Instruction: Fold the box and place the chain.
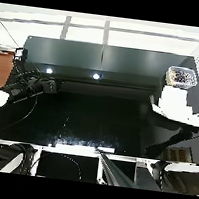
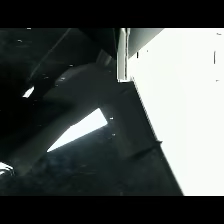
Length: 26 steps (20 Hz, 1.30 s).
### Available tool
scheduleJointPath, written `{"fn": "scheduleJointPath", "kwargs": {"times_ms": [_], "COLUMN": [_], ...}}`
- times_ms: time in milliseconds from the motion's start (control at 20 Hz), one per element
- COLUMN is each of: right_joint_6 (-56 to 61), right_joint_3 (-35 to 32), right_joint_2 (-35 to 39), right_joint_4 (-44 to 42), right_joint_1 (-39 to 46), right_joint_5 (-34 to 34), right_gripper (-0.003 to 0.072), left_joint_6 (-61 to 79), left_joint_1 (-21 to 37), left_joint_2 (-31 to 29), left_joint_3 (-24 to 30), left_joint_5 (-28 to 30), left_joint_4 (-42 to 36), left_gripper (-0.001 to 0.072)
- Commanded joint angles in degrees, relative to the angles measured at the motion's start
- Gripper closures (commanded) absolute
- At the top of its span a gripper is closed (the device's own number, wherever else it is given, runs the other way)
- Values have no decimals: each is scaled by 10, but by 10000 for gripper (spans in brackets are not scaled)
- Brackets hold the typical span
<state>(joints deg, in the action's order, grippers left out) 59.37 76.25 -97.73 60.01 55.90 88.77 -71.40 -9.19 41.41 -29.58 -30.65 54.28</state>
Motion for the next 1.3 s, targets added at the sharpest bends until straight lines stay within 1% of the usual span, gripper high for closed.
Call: {"fn": "scheduleJointPath", "kwargs": {"times_ms": [0, 100, 200, 300, 400, 550, 650, 800, 850, 950, 1050, 1100, 1200, 1250], "right_joint_6": [-34, -54, -71, -80, -73, -58, -59, -61, -61, -69, -107, -117, -116, -116], "right_joint_3": [-22, -58, -108, -161, -214, -299, -367, -459, -485, -525, -553, -560, -562, -562], "right_joint_2": [25, 51, 82, 120, 159, 222, 288, 408, 450, 516, 553, 557, 557, 557], "right_joint_4": [-26, -64, -101, -119, -139, -202, -249, -274, -277, -282, -283, -283, -286, -291], "right_joint_1": [-1, -1, -12, -40, -80, -148, -206, -311, -348, -416, -480, -506, -547, -561], "right_joint_5": [11, 10, 10, 5, -3, -18, -68, -191, -232, -291, -326, -337, -360, -371], "right_gripper": [629, 631, 643, 643, 644, 645, 646, 646, 645, 645, 646, 646, 646, 645], "left_joint_6": [0, 0, 0, 0, -2, -8, -4, 7, 6, 6, 32, 82, 153, 184], "left_joint_1": [0, 0, 0, -1, -6, -8, -28, -82, -93, -87, -67, -59, -39, -33], "left_joint_2": [0, 1, 3, 11, 19, 44, 70, 110, 121, 150, 181, 203, 255, 281], "left_joint_3": [0, 0, 0, 0, 0, 0, 0, -1, -4, -17, -27, -32, -42, -43], "left_joint_5": [-2, -5, -18, -33, -33, -45, -45, -43, -47, -77, -102, -129, -214, -241], "left_joint_4": [-8, -9, -16, -28, -34, -107, -113, -130, -134, -157, -216, -259, -314, -339], "left_gripper": [4, 5, 6, 5, 6, 8, 8, 8, 8, 23, 23, 23, 23, 22]}}
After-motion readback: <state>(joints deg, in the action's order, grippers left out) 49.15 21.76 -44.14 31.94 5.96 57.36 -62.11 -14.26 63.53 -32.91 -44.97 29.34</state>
